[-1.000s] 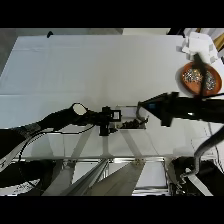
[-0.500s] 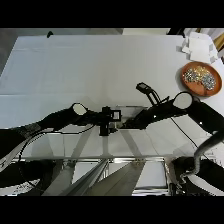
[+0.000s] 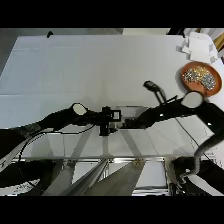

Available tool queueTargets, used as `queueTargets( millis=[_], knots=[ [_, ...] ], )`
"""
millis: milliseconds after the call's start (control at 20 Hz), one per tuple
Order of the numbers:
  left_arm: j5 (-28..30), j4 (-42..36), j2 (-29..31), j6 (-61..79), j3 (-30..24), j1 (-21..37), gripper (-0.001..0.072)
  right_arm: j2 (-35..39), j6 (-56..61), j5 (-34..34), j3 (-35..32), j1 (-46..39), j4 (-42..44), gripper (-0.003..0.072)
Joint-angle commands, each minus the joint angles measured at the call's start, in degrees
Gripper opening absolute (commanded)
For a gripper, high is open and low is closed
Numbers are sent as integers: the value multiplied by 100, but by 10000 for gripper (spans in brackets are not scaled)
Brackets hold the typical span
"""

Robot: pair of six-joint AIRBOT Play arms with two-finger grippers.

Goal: Fold the box and place the chain.

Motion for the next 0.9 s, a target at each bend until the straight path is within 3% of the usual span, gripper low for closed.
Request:
queueTargets(
  millis=[0,200,300,400,450,650,850],
  knots=[
    [2,0,2,0,-2,2,274,723,-72,350,-7,-855,-382,128],
    [2,0,2,0,-2,2,274,616,820,295,-13,-1294,-1611,124],
    [2,0,2,0,-2,2,274,341,555,247,-26,-1294,-1759,126],
    [2,0,2,0,-2,2,274,33,-717,129,-57,-1202,-1707,137],
    [2,0,2,0,-2,2,274,-144,-1554,131,-81,-1104,-1707,200],
    [2,0,2,0,-2,2,274,-487,-4052,92,-282,-695,-1329,211],
    [2,0,2,0,-2,2,274,-487,-4756,-201,-442,-664,-1078,240]
  ],
)
